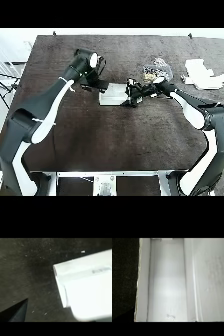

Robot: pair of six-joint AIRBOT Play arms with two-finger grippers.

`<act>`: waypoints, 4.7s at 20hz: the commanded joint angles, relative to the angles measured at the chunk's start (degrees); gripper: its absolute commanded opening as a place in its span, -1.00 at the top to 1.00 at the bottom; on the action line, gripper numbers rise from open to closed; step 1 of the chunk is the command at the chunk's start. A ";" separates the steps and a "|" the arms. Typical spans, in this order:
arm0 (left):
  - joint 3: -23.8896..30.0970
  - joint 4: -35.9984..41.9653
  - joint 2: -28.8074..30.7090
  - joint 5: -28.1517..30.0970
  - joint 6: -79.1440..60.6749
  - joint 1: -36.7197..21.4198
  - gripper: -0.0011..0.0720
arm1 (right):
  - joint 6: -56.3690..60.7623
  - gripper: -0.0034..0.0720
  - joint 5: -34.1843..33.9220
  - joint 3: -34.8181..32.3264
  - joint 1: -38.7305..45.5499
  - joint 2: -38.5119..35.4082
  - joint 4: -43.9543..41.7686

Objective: Fold the box and place the chain.

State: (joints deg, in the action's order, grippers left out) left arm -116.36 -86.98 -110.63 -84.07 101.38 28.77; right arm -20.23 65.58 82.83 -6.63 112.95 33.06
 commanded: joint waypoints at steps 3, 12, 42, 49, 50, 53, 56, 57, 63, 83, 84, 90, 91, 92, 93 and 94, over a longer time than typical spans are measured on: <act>-0.11 -0.37 6.91 -2.89 -15.43 -3.41 -0.98 | 0.02 -0.60 0.04 0.00 0.00 -0.04 -0.04; 0.11 0.96 11.19 -6.62 -29.99 -10.19 -0.98 | 0.00 -0.60 0.04 0.00 0.00 -0.04 -0.04; 20.26 50.07 0.81 11.15 -106.40 -22.18 -0.99 | 0.02 -0.60 0.04 0.00 0.00 -0.04 -0.02; 20.31 49.66 -2.14 14.62 -109.48 -19.96 -0.98 | 0.02 -0.60 0.04 0.00 0.00 -0.04 -0.04; 20.31 49.70 -2.12 15.04 -109.48 -19.56 -0.98 | 0.02 -0.60 0.04 0.00 0.00 -0.04 -0.04; 20.31 48.85 -2.45 14.05 -111.03 -18.93 -0.99 | 0.02 -0.60 0.04 0.00 0.00 -0.04 -0.04; 20.44 48.89 -3.67 11.28 -113.92 -18.93 -0.99 | 0.02 -0.60 0.04 0.00 0.00 -0.04 -0.04; 20.44 48.87 -3.98 11.21 -113.90 -18.93 -0.99 | 0.02 -0.60 0.04 0.00 0.00 -0.04 -0.04; 20.83 48.87 -4.63 13.25 -114.97 -17.05 -0.99 | 0.02 -0.60 0.04 0.00 0.00 -0.04 -0.04; 25.83 52.65 -4.94 20.65 -113.44 -14.99 -0.98 | 0.02 -0.60 0.04 0.00 0.00 -0.04 -0.04; 25.83 53.24 -5.18 20.61 -113.44 -14.99 -0.98 | 0.02 -0.60 0.04 0.00 0.00 -0.04 -0.04; 25.83 55.32 -6.64 20.63 -114.60 -14.99 -0.98 | 0.02 -0.60 0.04 0.00 0.00 -0.04 -0.04; 25.83 56.22 -6.71 20.57 -115.82 -15.02 -0.98 | 0.02 -0.60 0.04 0.00 0.00 -0.04 -0.04; 25.83 57.16 -6.78 20.41 -117.57 -14.99 -0.98 | 0.02 -0.60 0.04 0.00 0.00 -0.04 -0.04; 25.83 57.90 -6.78 20.37 -119.10 -14.99 -0.98 | 0.00 -0.60 0.04 0.00 0.00 -0.04 -0.04; 25.83 59.08 -6.78 20.39 -119.99 -14.99 -0.98 | 0.02 -0.60 0.04 0.00 0.00 -0.04 -0.04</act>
State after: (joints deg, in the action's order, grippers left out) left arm -90.54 -30.50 -117.23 -63.66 -15.22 13.80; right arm -20.21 65.60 82.83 -6.57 112.95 33.01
